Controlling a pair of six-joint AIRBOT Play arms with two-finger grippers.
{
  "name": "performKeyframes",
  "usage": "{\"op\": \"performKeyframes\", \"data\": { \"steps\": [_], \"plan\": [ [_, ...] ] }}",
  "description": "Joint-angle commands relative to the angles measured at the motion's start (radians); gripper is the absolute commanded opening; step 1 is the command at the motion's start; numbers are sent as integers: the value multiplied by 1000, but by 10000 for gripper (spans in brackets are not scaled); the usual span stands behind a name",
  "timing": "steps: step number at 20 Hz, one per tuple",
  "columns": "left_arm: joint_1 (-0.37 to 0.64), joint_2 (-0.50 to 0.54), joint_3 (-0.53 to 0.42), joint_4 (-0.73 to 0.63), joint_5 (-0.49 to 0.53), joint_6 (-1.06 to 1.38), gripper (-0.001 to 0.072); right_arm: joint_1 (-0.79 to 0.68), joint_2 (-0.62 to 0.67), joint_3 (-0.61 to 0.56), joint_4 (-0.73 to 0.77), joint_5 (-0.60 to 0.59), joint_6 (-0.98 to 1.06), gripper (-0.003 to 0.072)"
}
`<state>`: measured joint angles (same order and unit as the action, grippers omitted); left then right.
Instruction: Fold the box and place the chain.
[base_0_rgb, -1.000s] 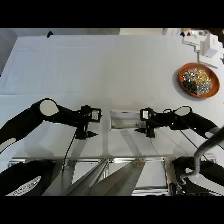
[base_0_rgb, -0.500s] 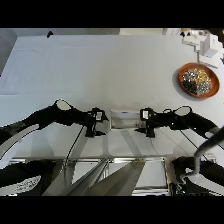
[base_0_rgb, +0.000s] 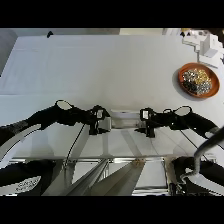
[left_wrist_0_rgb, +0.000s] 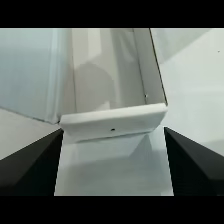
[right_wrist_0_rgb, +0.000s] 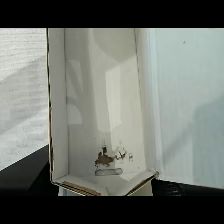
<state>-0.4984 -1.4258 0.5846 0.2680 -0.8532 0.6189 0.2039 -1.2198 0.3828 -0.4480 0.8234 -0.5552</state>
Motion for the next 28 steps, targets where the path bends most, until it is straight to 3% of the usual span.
{"op": "performKeyframes", "data": {
  "steps": [1,12,13,14,15,17,18,28],
  "plan": [
    [-31,-8,0,-39,21,9,702,0,0,1,0,0,0,296],
    [-76,-30,14,-70,82,-13,696,0,0,1,0,0,0,296],
    [-77,-31,14,-77,90,-18,658,0,0,1,0,0,0,296],
    [-76,-31,14,-81,94,-19,556,0,0,1,0,0,0,296],
    [-77,-31,14,-81,94,-20,443,0,0,1,0,0,0,296],
    [-77,-31,14,-82,95,-20,139,0,0,1,0,0,0,296],
    [-77,-31,14,-82,95,-20,79,0,0,1,0,0,0,296],
    [-77,-30,14,-80,93,-19,66,0,0,1,0,0,0,296]
  ]
}}
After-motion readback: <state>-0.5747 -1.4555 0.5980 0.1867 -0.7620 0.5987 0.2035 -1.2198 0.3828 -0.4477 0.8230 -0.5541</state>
